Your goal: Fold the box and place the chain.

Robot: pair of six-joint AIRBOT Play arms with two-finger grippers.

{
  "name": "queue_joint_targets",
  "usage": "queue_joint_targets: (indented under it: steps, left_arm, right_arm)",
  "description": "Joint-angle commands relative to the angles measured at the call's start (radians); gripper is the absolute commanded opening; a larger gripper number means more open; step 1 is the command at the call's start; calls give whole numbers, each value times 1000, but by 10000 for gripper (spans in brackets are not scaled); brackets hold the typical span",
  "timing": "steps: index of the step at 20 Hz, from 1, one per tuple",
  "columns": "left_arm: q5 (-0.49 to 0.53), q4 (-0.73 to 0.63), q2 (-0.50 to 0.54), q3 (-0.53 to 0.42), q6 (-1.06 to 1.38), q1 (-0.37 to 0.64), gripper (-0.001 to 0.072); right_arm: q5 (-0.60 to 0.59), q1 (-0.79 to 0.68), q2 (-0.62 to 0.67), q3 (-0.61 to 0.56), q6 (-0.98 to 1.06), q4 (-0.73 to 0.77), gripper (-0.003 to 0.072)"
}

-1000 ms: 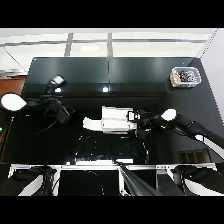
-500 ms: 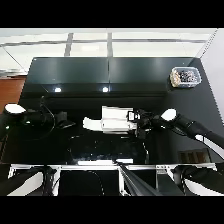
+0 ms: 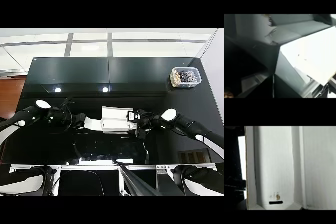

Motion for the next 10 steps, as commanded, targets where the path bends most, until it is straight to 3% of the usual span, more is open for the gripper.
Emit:
queue_joint_targets:
  steps: [1,4,5,6,7,8,10]
  left_arm:
    - [-18,-4,-25,37,19,-28,26]
    - [-99,-5,-25,69,55,-17,36]
    - [-117,-5,-25,80,55,-17,162]
    - [-134,-8,-25,93,55,-21,360]
    - [-145,-8,-25,106,55,-23,501]
    - [-151,-8,-25,117,51,-25,535]
    - [-171,-11,-25,137,50,-33,536]
  right_arm:
    - [0,1,-1,0,0,0,187]
    - [0,1,-1,0,0,0,188]
    - [0,1,-1,0,0,0,187]
    - [0,1,-1,0,0,0,187]
    - [0,1,-1,0,0,0,187]
    - [0,1,-1,0,0,0,188]
    - [0,1,-1,0,0,0,187]
